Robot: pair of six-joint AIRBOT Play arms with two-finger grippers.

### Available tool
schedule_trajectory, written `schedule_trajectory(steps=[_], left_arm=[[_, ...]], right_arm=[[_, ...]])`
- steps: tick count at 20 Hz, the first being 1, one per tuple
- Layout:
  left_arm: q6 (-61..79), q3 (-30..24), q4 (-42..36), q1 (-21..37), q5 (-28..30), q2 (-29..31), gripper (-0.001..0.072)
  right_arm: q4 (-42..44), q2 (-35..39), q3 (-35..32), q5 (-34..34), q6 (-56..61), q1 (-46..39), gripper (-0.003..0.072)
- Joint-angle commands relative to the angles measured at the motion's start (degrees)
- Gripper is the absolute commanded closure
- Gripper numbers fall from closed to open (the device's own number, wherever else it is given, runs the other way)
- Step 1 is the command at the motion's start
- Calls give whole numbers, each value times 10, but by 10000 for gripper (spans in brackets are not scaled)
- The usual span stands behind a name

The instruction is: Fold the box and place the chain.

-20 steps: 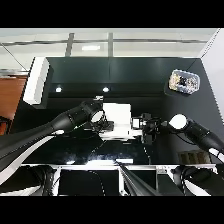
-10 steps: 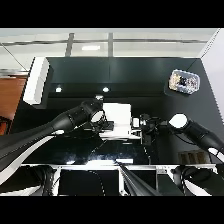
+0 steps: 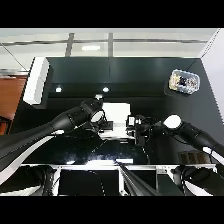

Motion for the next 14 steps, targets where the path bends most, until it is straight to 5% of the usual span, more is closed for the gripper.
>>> schedule_trajectory(steps=[1, 6, 8, 9, 11, 12, 13, 14], left_arm=[[0, 1, -5, 0, 1, 0, 684], [0, 1, -15, 0, 2, 0, 684], [0, 1, -15, 0, 3, 0, 683], [0, 1, -15, 0, 3, 0, 683], [0, 1, -15, 0, 3, 0, 683], [0, 1, -15, 0, 3, 0, 683], [0, 1, -15, 0, 3, 0, 683], [0, 1, -15, 0, 3, 0, 683]], right_arm=[[21, -6, 0, -11, 1, 4, 506], [20, -6, 0, -13, 26, 4, 504], [20, -6, 0, -24, 50, 4, 336], [19, -6, 0, -24, 50, 4, 333], [7, -6, 0, -21, 53, 4, 337], [3, -6, 0, -17, 55, 4, 489], [3, -6, 0, -17, 55, 4, 462], [3, -6, 0, -23, 60, 4, 292]])
